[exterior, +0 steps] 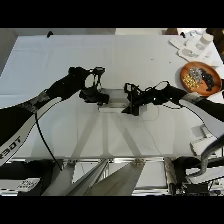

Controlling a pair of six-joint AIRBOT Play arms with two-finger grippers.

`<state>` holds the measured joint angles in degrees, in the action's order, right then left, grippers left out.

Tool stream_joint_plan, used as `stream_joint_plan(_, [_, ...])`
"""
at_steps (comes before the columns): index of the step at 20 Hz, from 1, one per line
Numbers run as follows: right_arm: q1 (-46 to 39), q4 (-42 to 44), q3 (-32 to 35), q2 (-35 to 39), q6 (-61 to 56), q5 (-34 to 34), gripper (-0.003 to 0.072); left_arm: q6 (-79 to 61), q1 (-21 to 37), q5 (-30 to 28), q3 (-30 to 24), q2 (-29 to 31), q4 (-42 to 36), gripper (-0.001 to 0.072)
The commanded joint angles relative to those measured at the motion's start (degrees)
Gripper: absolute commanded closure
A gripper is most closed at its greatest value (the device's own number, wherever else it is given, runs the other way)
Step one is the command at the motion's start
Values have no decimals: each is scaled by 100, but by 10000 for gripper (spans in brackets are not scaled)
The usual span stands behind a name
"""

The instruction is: Fold the box and place the chain.

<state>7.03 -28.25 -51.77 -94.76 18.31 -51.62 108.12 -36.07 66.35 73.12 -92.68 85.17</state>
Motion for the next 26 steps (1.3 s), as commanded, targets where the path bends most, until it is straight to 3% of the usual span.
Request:
stream_joint_plan(1, [4,2,0,0,0,-2,249,341,-70,142,144,-116,151,373])
stream_joint_plan(3, [4,2,0,-2,0,-2,249,476,-70,138,144,-116,151,572])
stream_joint_plan(4, [4,2,0,0,0,-2,249,691,-72,85,144,-118,149,585])
stream_joint_plan(8, [4,2,0,-2,0,-2,249,1189,-129,-190,144,-122,144,555])
stream_joint_plan(15, [4,2,0,0,0,-2,249,1187,-201,-125,144,-284,15,551])
stream_joint_plan(16, [4,2,0,-2,0,-2,249,1180,-199,-90,144,-293,20,518])
stream_joint_plan(18, [4,2,0,0,0,-2,249,1180,-199,-83,144,-297,20,315])
stream_joint_plan(19, [4,2,0,0,0,-2,249,1182,-199,-92,144,-297,20,311])
stream_joint_plan(20, [4,2,0,-2,0,-2,249,1182,-199,-92,144,-297,20,325])
stream_joint_plan(21, [4,2,0,0,0,-2,249,1180,-199,-90,144,-297,15,402])
stream_joint_plan(23, [4,2,0,-2,0,-2,249,1161,-199,-72,144,-295,20,700])
stream_joint_plan(26, [4,0,0,0,0,-2,249,1145,-199,-70,144,-289,20,700])
